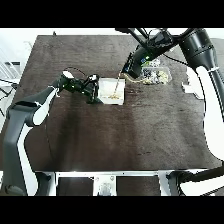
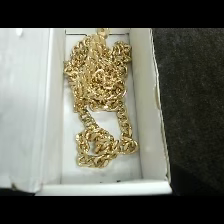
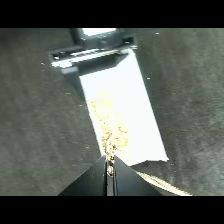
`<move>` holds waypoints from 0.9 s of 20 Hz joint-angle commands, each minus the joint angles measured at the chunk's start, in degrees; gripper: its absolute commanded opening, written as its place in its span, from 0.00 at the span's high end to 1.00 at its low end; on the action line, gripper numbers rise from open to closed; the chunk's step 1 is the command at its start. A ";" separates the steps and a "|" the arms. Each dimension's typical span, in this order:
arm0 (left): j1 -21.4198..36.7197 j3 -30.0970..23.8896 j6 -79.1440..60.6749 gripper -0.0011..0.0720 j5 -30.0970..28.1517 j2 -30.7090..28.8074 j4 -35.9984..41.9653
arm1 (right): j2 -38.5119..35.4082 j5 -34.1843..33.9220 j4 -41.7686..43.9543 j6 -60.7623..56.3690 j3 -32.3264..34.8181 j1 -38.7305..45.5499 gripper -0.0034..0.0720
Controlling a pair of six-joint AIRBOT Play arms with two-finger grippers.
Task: Fold the box and place the chain.
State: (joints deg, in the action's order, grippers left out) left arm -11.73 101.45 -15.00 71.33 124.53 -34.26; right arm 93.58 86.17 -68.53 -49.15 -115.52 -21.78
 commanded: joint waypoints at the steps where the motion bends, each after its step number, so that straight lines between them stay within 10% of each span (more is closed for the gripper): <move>1: 0.07 0.04 -0.02 0.33 0.00 0.00 -0.02 | -0.44 0.24 -0.52 -6.51 -0.02 -3.50 0.94; 18: 0.07 0.04 0.00 0.33 0.02 0.00 -0.02 | -0.20 -35.89 -0.50 -12.81 24.04 -4.15 0.94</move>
State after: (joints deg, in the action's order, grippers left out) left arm -11.70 101.45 -15.00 71.33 124.53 -34.26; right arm 93.25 60.23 -69.06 -61.65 -97.89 -27.42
